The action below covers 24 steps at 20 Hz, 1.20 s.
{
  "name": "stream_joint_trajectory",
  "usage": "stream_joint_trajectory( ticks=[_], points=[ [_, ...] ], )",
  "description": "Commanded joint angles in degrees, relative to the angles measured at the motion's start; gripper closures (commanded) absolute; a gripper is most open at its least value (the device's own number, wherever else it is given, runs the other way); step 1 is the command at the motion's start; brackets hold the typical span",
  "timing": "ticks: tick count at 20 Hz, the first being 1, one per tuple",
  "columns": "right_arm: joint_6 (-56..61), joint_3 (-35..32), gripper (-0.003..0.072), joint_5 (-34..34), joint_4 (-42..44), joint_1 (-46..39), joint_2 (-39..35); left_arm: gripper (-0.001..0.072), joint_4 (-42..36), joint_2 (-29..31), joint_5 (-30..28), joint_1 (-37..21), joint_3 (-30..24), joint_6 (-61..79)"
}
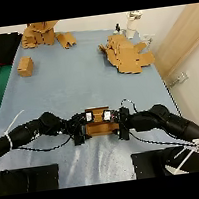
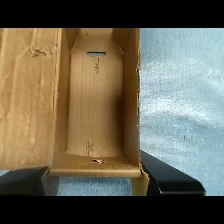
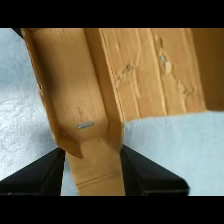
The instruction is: Fold the box.
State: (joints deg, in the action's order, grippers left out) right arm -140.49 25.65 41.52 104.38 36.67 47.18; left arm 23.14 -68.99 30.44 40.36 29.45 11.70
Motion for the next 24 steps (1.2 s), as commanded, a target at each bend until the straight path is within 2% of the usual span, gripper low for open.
stream_joint_trajectory(
  ticks=[1,2,6,10,13,14,15,16,24],
  points=[
    [-6.49,0.0,0.0221,-4.61,1.97,0.0,2.05,0.0288,0.02,0.02,0.0,-0.02,0.02,0.04],
    [-6.51,0.0,0.0346,-4.5,2.1,0.02,2.03,0.0288,0.02,0.0,0.0,-0.02,0.02,0.02],
    [-6.58,0.0,0.0545,-3.78,2.62,1.4,2.03,0.0288,0.02,0.02,0.0,-0.02,0.02,0.02],
    [-6.62,0.0,0.0544,-5.55,3.65,3.13,2.16,0.0288,0.02,0.02,0.0,-0.02,0.02,0.02],
    [-6.62,0.0,0.051,-7.08,4.28,3.13,2.56,0.0288,0.02,0.02,0.0,-0.02,0.02,0.02],
    [-6.6,-0.02,0.0472,-7.04,4.92,3.13,2.97,0.0288,0.02,0.02,0.0,-0.02,0.02,0.02],
    [-6.6,-0.02,0.0305,-7.04,5.9,3.13,3.52,0.0288,0.02,0.02,0.0,-0.02,0.02,0.04],
    [-6.62,-0.02,0.0193,-7.04,7.02,3.13,3.98,0.0288,0.02,0.02,0.0,-0.02,0.02,0.02],
    [-5.03,0.15,0.0193,-5.64,7.13,3.06,4.39,0.0288,0.02,0.02,0.0,-0.02,0.02,0.02]
  ],
)
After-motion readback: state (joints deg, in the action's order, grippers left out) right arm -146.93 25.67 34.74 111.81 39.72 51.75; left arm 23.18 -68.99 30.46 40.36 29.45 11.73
